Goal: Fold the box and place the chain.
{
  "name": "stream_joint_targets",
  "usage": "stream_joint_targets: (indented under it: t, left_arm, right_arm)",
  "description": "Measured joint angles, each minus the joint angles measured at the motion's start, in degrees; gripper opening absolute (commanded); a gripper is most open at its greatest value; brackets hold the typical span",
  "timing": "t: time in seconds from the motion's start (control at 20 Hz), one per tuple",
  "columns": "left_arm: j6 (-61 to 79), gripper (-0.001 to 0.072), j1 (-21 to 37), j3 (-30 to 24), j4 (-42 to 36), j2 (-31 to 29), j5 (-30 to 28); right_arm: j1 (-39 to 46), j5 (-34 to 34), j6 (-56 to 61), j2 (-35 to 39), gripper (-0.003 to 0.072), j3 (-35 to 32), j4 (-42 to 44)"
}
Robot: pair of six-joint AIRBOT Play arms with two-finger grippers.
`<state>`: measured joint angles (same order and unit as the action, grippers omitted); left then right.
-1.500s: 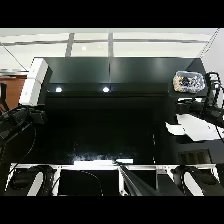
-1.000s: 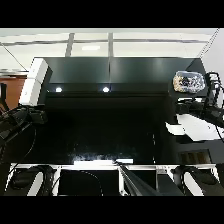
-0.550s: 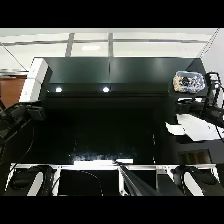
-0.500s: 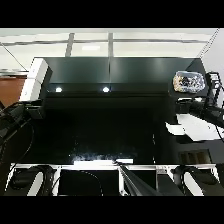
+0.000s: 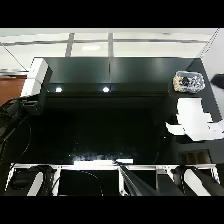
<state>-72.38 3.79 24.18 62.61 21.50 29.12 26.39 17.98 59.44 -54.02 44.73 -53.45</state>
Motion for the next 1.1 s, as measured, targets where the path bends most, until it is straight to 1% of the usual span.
stream_joint_targets:
  t: [0.05,0.1,0.15,0.25,0.4,0.55,0.65,0.7,0.75,0.8,0.85,0.9,0.95,1.1]
  left_arm:
    - [0.0,0.0441,0.0,0.0,-0.1,0.0,0.0]
    - [0.0,0.0701,0.0,0.0,-0.1,0.2,0.0]
    - [-0.1,0.0706,0.0,0.0,-0.2,0.3,0.1]
    - [0.0,0.0706,0.0,0.0,-0.3,1.0,1.2]
    - [0.0,0.0706,0.0,0.0,-0.3,2.7,4.0]
    - [0.0,0.0705,-0.8,0.0,-0.3,4.6,6.0]
    - [0.0,0.0705,-1.6,0.0,-0.3,5.7,6.4]
    - [0.0,0.0705,-2.1,0.0,-0.3,6.3,6.6]
    - [0.0,0.0705,-2.5,0.0,-0.5,6.7,6.7]
    - [0.0,0.0705,-3.0,0.0,-0.5,7.1,7.0]
    - [0.0,0.0705,-3.3,0.0,-0.5,7.5,7.0]
    - [0.0,0.0705,-3.5,0.0,-0.5,7.8,7.0]
    - [-0.1,0.0705,-3.7,0.0,-0.5,8.0,7.0]
    - [0.0,0.0705,-4.0,0.0,-0.5,8.4,7.1]
  right_arm:
    - [4.3,3.1,1.0,-3.5,0.0231,3.6,-1.0]
    - [8.3,6.8,2.7,-7.0,0.0646,7.1,-2.2]
    - [12.3,11.8,4.7,-10.9,0.072,10.7,-4.3]
    - [18.3,22.8,7.6,-17.9,0.072,16.5,-9.8]
    - [22.6,37.4,9.0,-26.4,0.072,22.4,-18.7]
    - [23.2,47.5,2.3,-31.9,0.072,25.2,-23.6]
    - [22.4,51.3,-2.7,-33.7,0.072,26.0,-26.3]
    - [22.0,51.9,-4.5,-34.4,0.072,26.3,-27.7]
    - [21.7,52.8,-5.7,-35.0,0.0678,26.4,-29.0]
    - [21.6,53.7,-6.8,-35.4,0.0488,26.6,-30.3]
    - [21.4,54.3,-7.5,-35.6,0.0365,26.6,-31.3]
    - [21.3,54.4,-8.2,-35.9,0.0151,26.7,-32.3]
    - [21.2,54.8,-8.5,-36.0,0.0052,26.8,-33.0]
    - [21.1,56.8,-9.4,-36.2,0.0054,26.8,-33.2]
